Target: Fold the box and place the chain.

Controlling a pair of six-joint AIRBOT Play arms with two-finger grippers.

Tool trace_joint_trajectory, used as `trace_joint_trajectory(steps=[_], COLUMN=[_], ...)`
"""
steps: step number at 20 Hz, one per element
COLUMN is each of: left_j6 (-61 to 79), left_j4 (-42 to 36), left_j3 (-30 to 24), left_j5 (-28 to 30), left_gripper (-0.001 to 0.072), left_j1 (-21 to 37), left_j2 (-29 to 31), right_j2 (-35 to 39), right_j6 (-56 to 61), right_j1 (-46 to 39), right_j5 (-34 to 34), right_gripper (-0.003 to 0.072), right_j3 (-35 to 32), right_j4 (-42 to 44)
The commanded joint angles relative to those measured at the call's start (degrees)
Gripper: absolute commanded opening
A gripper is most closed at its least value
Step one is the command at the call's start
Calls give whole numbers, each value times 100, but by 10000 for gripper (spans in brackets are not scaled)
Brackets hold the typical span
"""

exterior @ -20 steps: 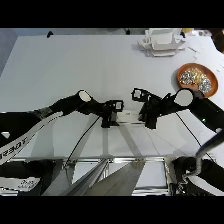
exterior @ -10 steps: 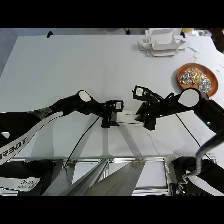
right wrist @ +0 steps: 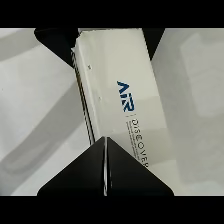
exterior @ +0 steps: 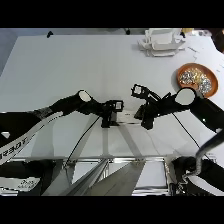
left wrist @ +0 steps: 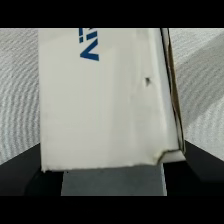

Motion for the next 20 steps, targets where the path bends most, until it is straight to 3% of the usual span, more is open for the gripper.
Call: trace_joint_trajectory(steps=[1, 11, 20], left_j6=[0, 0, 0], left_j4=[-2, -2, -2], left_j3=[-2, -2, -2], left_j5=[2, 2, 2], left_gripper=[133, 133, 133], left_j1=[2, 2, 2], left_j2=[4, 4, 4], right_j2=[-79, -81, 2], right_j6=[79, 79, 236], right_j1=[7, 315, 409], right_j5=[35, -247, -396], right_gripper=[14, 14, 15], right_j3=[-9, -632, -680], right_j4=[-127, -201, -404])
